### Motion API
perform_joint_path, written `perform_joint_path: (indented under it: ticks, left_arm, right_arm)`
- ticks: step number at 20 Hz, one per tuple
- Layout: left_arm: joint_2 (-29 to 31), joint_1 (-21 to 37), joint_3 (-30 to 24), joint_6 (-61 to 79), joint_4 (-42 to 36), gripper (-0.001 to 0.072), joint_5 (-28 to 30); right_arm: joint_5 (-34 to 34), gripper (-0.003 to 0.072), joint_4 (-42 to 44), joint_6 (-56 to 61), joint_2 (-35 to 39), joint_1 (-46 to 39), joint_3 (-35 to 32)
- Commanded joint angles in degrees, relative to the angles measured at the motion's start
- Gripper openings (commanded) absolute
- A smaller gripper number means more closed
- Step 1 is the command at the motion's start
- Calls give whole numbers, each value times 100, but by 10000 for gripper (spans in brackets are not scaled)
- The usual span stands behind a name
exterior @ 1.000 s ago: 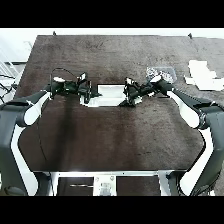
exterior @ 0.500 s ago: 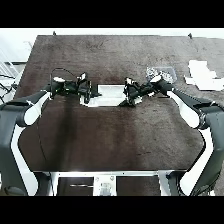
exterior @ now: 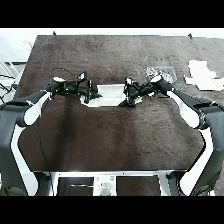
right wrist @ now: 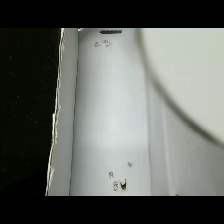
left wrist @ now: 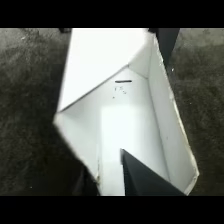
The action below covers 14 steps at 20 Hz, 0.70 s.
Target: Fold the box and place the chain.
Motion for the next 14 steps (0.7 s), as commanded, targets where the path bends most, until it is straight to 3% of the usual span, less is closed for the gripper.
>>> perform_joint_path:
  ticks: [1,8,12,14]
  left_arm:
    - [0,7,4,-4,-13,268,-302]
    - [348,428,11,-138,-22,268,-551]
    - [527,739,11,-162,-275,264,-1266]
    - [629,743,11,-155,-262,21,-1554]
  right_arm:
    - [4,583,2,-4,-2,2,4]
    - [4,583,2,-4,-2,2,4]
    - [4,583,4,-4,-2,2,4]
    - [4,583,4,-4,-2,2,4]
